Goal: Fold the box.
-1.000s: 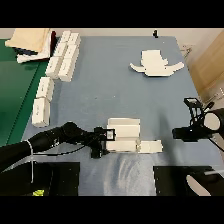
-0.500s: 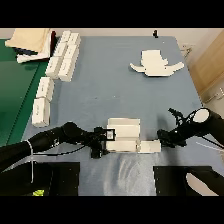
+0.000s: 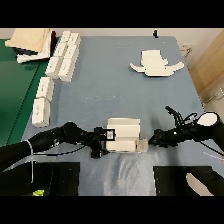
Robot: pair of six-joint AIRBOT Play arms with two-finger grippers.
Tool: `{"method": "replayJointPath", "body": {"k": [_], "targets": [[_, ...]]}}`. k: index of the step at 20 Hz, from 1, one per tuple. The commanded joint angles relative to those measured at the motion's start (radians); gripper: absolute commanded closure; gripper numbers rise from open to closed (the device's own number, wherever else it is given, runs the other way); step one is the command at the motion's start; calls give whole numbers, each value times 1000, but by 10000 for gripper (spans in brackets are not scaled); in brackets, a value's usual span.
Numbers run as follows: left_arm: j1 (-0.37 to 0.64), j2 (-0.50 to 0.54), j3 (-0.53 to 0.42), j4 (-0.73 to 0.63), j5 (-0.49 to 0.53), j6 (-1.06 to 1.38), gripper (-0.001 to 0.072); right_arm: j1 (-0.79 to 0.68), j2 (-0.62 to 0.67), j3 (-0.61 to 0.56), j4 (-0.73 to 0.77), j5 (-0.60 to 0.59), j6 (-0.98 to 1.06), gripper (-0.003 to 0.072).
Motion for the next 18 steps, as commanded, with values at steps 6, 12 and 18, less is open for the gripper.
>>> {"method": "replayJointPath", "body": {"k": [6, 12, 18], "targets": [[0, 0, 1, 0, 0, 0, 237, 116, 9, -2, 43, -80, -54, 310], [0, 0, 1, 0, 0, 0, 238, 390, 5, 38, -156, -269, 166, 314], [0, 0, 1, 0, 0, 0, 237, 644, -121, 206, -440, -275, 557, 335]]}}
